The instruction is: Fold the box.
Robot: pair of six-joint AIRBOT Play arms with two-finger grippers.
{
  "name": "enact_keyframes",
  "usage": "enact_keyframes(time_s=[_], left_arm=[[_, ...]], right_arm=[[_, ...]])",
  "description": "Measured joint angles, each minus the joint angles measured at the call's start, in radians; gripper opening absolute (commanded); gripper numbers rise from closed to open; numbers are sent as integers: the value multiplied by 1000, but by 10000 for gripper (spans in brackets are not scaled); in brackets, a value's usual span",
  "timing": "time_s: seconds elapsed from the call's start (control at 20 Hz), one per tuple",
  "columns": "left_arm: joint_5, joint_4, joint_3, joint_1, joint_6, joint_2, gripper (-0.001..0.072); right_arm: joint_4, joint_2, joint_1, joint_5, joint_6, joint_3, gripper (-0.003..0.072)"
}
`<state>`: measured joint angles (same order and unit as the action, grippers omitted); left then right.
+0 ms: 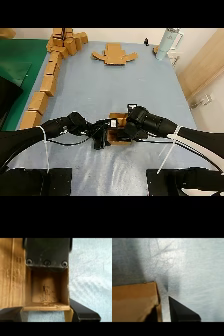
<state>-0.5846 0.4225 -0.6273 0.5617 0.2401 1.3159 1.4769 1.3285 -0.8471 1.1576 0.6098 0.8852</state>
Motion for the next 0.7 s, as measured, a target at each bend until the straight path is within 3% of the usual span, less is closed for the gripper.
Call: enact_keyframes(time_s=[0.5, 0.55, 0.65, 0.7], left_arm=[[0, 0, 0, 0, 2, 0, 466], [0, 0, 0, 0, 2, 0, 465], [0, 0, 0, 0, 2, 0, 466], [0, 0, 0, 0, 2, 0, 466]], right_arm=[[19, -129, 1, 48, 14, 27, 397], [18, -151, 1, 68, 11, 30, 388], [11, -202, 1, 96, 10, 34, 293], [3, -227, 2, 108, 8, 35, 289]])
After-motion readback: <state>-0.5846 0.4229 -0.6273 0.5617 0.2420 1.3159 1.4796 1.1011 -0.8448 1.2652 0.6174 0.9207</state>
